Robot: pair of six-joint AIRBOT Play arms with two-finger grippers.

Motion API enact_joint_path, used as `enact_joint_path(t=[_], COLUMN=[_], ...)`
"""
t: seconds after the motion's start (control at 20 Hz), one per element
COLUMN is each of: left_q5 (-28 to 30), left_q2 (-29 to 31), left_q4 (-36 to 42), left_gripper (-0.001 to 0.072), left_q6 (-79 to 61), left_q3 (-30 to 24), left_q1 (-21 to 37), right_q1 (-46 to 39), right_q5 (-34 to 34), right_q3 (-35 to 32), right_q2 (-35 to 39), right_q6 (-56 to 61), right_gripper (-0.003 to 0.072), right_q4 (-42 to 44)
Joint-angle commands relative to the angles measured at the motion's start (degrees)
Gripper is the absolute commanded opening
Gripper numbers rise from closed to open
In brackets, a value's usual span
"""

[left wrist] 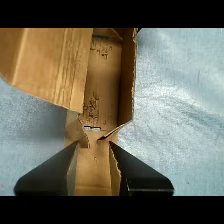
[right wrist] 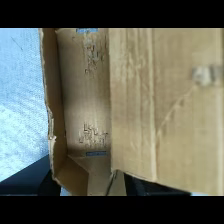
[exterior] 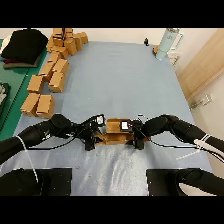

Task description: Fold the box.

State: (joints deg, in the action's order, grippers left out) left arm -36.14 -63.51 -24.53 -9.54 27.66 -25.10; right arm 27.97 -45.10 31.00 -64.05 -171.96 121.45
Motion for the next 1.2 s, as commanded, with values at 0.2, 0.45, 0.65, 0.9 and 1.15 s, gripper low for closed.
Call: enact_joint_path(t=[0.2,0.45,0.65,0.9,1.15], left_q5=[-0.37,-0.37,0.20,0.46,0.61], left_q2=[-1.40,-2.16,-2.25,-2.62,-4.04], left_q4=[1.38,2.12,3.32,7.93,9.49], left_gripper=[0.0203,0.0173,0.0172,0.0172,0.0173], left_q6=[-0.04,-0.13,-0.44,-3.19,-6.38], left_q3=[1.11,2.29,2.29,2.27,2.27], left_q1=[-0.63,-1.70,-2.08,-2.10,-2.91], right_q1=[0.02,0.02,0.02,0.02,0.02], right_q5=[0.00,0.02,0.00,0.00,0.00], right_q3=[-0.02,-0.02,-0.02,-0.02,-0.02], right_q2=[-0.02,-0.02,-0.02,-0.02,-0.02], right_q6=[0.02,0.02,0.02,0.02,0.02], right_gripper=[0.0489,0.0488,0.0488,0.0488,0.0488], right_q4=[0.02,0.02,0.02,0.02,0.02])
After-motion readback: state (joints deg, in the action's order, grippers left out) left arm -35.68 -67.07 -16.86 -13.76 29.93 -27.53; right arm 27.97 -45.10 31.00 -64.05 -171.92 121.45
